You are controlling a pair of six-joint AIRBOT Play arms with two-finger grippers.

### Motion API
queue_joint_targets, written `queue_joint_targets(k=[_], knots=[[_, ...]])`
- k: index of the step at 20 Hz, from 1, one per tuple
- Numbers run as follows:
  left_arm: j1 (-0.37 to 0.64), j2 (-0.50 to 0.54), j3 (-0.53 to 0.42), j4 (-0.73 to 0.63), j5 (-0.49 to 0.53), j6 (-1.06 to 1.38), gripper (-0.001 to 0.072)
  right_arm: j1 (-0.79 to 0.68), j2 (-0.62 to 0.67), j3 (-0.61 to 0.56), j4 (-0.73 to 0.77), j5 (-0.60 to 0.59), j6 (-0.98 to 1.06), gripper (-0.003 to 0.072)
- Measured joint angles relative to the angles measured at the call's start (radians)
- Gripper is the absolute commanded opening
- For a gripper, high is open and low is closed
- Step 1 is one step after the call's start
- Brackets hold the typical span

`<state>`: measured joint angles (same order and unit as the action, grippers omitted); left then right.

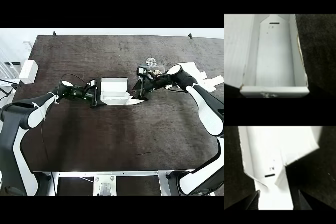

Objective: Fold the box and place the chain.

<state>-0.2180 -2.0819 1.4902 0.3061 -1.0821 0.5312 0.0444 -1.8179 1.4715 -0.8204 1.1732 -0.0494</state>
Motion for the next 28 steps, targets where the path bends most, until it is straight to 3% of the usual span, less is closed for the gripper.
queue_joint_targets(k=[3, 4, 5, 9, 18, 21, 22, 23, 24, 28], knots=[[0.000, 0.000, 0.000, 0.000, 0.000, 0.000, 0.0279, 0.018, -0.014, -0.003, -0.005, -0.005, -0.009, 0.0559], [0.000, 0.000, 0.000, 0.000, 0.000, 0.000, 0.0280, 0.023, -0.017, -0.004, -0.005, -0.005, -0.011, 0.0506], [0.000, 0.000, 0.000, 0.000, 0.000, 0.000, 0.0279, 0.028, -0.019, -0.005, -0.006, -0.005, -0.013, 0.0363], [0.000, 0.000, 0.000, 0.000, 0.000, 0.000, 0.0279, 0.044, -0.023, -0.005, -0.006, -0.005, -0.014, 0.0193], [0.000, 0.000, 0.000, 0.000, 0.000, 0.000, 0.0279, 0.101, -0.043, -0.005, 0.070, -0.038, -0.015, 0.0191], [0.000, 0.000, 0.000, 0.000, 0.000, 0.000, 0.0279, 0.103, -0.051, -0.005, 0.078, -0.048, -0.016, 0.0203], [0.000, 0.000, 0.000, 0.000, 0.000, 0.000, 0.0279, 0.103, -0.053, -0.005, 0.080, -0.051, -0.016, 0.0254], [0.000, 0.000, 0.000, 0.000, 0.000, 0.000, 0.0279, 0.103, -0.053, -0.005, 0.081, -0.052, -0.016, 0.0448], [0.000, 0.000, 0.000, 0.000, 0.000, 0.000, 0.0279, 0.102, -0.054, -0.005, 0.081, -0.053, -0.016, 0.0595], [0.000, 0.000, 0.000, 0.000, 0.000, 0.000, 0.0279, 0.100, -0.055, -0.005, 0.083, -0.056, -0.018, 0.0632]])
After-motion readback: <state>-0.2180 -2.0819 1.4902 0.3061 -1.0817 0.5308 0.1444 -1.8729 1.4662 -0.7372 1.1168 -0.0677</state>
